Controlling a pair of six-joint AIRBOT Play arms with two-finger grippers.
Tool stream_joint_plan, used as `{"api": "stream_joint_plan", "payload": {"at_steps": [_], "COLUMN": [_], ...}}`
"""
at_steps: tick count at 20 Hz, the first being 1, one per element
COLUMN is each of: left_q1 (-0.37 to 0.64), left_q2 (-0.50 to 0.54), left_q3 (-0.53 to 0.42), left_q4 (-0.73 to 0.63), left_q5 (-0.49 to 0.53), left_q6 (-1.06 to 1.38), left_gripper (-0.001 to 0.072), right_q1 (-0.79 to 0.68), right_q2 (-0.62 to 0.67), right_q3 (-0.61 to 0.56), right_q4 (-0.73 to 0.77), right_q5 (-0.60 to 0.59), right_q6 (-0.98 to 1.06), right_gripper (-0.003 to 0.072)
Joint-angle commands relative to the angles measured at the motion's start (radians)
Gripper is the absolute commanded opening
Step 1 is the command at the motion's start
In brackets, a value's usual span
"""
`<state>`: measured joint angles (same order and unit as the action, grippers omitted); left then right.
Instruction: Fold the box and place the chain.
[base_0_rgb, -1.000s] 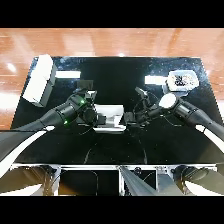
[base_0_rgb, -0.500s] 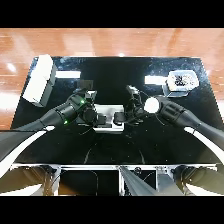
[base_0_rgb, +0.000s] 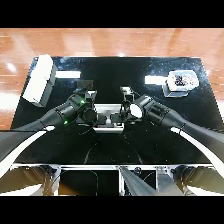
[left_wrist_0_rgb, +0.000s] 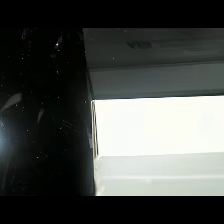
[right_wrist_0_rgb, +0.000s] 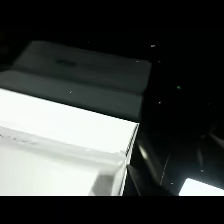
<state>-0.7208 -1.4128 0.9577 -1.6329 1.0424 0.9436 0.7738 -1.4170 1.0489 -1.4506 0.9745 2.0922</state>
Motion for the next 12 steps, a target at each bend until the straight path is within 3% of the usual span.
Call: {"api": "stream_joint_plan", "payload": {"at_steps": [1,12], "left_q1": [0.0,0.0], "left_q2": [0.0,0.0], "left_q3": [0.0,0.0], "left_q4": [0.002,0.002], "left_q5": [-0.004,-0.004], "left_q6": [0.002,0.002], "left_gripper": [0.002,0.002], "right_q1": [0.012,0.011], "right_q2": [-0.011,-0.067], "right_q3": [0.009,0.011], "right_q4": [-0.085,-0.103], "right_q5": [0.022,0.042], "right_q6": [0.06,0.066], "right_gripper": [0.0332,0.0313]}}
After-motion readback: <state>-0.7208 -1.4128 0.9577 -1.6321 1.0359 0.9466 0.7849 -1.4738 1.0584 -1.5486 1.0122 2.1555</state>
